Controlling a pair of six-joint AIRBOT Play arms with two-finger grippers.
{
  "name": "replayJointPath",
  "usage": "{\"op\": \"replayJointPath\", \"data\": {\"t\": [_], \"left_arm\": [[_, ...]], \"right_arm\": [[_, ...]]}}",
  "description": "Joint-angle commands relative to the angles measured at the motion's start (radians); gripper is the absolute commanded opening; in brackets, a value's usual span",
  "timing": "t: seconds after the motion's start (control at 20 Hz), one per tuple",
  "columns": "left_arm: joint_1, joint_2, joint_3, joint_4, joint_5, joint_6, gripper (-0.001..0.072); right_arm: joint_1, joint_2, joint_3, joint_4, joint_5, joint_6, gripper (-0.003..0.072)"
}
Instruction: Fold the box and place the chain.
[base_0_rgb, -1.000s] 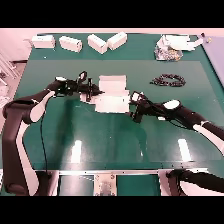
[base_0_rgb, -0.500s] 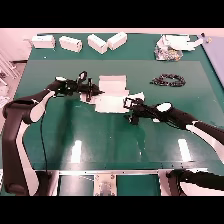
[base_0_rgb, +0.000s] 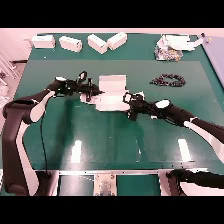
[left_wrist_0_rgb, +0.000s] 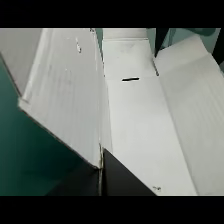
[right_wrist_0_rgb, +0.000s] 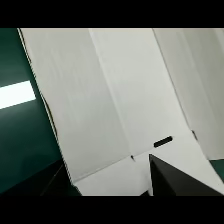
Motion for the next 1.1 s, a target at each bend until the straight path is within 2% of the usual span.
{"op": "replayJointPath", "data": {"t": [0.0,0.45,0.55,0.7,0.75,1.05], "left_arm": [[-0.001,-0.001,0.0,0.0,0.0,0.0,0.0022],[-0.001,-0.001,0.0,0.0,-0.001,0.0,0.0022],[-0.001,-0.001,0.0,0.0,-0.002,0.0,0.0022],[-0.001,-0.001,0.0,0.0,-0.001,0.0,0.0022],[-0.001,-0.001,0.0,0.0,-0.001,0.0,0.0022],[-0.001,-0.001,0.0,0.0,-0.003,0.0,0.0022]], "right_arm": [[0.0,0.002,0.047,0.006,-0.004,0.0,0.0547],[-0.041,-0.013,0.094,0.007,0.028,-0.09,0.0548],[-0.077,-0.018,0.121,0.008,0.087,-0.096,0.0549],[-0.132,-0.06,0.185,0.032,0.237,-0.097,0.0568],[-0.141,-0.08,0.206,0.032,0.257,-0.098,0.0601],[-0.177,-0.138,0.264,0.016,0.317,-0.157,0.0608]]}}
